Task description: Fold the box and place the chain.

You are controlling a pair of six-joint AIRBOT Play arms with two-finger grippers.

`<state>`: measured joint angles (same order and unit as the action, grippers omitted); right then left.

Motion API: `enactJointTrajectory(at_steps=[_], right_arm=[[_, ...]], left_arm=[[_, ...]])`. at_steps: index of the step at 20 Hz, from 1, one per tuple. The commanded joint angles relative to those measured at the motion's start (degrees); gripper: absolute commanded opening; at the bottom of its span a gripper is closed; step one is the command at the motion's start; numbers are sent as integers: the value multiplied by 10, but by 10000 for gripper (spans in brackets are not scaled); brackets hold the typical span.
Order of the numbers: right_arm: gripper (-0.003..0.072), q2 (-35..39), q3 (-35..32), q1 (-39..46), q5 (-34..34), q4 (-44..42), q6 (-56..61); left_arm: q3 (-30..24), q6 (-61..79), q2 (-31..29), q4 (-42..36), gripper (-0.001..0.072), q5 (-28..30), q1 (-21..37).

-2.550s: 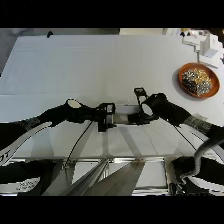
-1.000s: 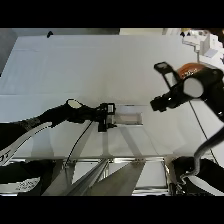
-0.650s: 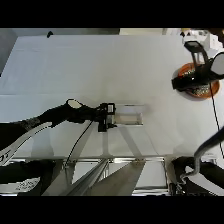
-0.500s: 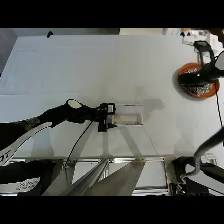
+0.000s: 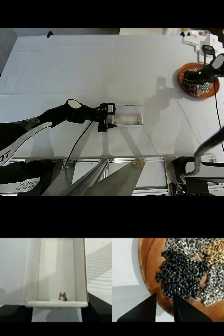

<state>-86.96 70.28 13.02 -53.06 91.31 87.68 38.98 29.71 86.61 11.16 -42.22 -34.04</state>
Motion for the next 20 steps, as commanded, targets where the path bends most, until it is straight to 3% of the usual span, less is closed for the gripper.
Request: enactJointTrajectory(at_steps=[1,20], right_arm=[[230,-35,8,3,20,0,25],[218,-55,8,17,23,0,85]], left_arm=[[0,0,0,0,254,0,0],[0,0,0,0,254,0,0]])
